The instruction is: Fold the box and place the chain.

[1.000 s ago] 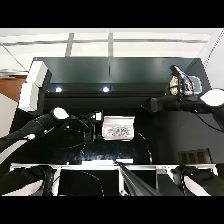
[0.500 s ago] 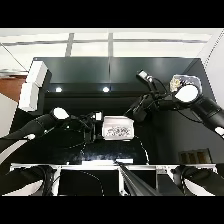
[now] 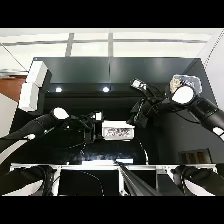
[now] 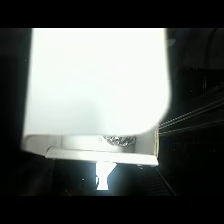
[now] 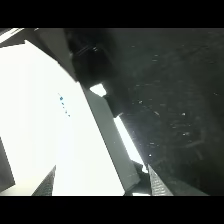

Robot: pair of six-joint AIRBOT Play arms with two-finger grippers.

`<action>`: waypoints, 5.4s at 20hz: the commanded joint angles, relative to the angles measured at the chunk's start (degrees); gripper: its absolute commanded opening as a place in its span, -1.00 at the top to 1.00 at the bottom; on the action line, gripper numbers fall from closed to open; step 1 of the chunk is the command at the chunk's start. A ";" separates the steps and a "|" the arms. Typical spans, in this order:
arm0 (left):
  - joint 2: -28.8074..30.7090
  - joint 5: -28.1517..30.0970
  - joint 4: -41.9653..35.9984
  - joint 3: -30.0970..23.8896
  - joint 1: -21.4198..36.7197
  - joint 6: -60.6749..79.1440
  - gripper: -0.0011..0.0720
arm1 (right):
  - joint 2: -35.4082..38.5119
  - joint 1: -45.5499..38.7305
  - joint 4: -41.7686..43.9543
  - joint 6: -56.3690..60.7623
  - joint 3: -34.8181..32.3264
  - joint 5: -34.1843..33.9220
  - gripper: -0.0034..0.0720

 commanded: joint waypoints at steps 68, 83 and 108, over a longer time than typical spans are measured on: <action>-0.04 -0.07 0.02 0.04 -0.02 0.02 -0.29 | 3.28 7.23 -7.93 16.55 -0.55 3.58 0.62; -0.04 -0.07 0.02 0.04 -0.02 0.00 -0.29 | -8.94 3.85 19.71 25.51 -10.36 -5.25 0.84; 6.78 -6.27 17.57 14.08 -6.25 -26.80 -0.96 | 8.13 -23.15 -0.26 27.47 0.44 9.99 0.81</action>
